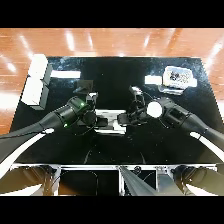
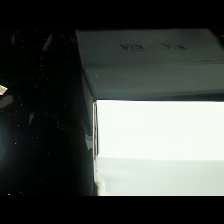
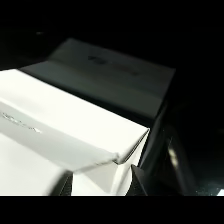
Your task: Fold the box and place the chain.
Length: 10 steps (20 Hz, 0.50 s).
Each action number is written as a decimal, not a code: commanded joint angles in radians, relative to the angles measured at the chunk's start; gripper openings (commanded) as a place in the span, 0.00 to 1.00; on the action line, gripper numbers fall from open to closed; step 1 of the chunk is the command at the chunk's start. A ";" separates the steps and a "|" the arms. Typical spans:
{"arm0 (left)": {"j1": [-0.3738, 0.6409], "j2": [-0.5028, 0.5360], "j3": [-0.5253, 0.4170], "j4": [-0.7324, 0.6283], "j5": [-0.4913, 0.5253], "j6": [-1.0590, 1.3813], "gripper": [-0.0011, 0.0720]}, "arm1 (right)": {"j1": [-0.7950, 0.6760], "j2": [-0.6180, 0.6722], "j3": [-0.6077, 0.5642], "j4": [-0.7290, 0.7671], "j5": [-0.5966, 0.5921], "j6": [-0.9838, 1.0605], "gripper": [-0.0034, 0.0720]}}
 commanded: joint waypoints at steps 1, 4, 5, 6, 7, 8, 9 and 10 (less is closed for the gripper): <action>0.000 0.001 0.001 0.000 0.000 0.000 0.04 | 0.072 -0.058 0.074 -0.191 0.035 0.161 0.60; -0.001 0.001 0.001 0.000 0.000 0.000 0.04 | 0.114 -0.106 0.117 -0.296 0.081 0.241 0.60; -0.001 0.001 0.001 0.001 0.000 0.000 0.04 | 0.124 -0.117 0.121 -0.325 0.090 0.266 0.60; -0.002 0.001 0.001 0.001 0.000 0.000 0.04 | 0.128 -0.126 0.121 -0.343 0.102 0.288 0.60; -0.004 0.001 0.001 0.001 0.000 0.000 0.04 | 0.131 -0.136 0.121 -0.351 0.117 0.303 0.58; -0.005 0.001 0.001 0.001 0.000 0.000 0.04 | 0.134 -0.146 0.121 -0.354 0.124 0.304 0.49; -0.005 0.001 0.002 0.000 -0.001 0.000 0.04 | 0.134 -0.154 0.121 -0.348 0.121 0.306 0.49; -0.005 0.001 0.002 0.001 0.000 0.000 0.04 | 0.134 -0.157 0.121 -0.346 0.122 0.308 0.45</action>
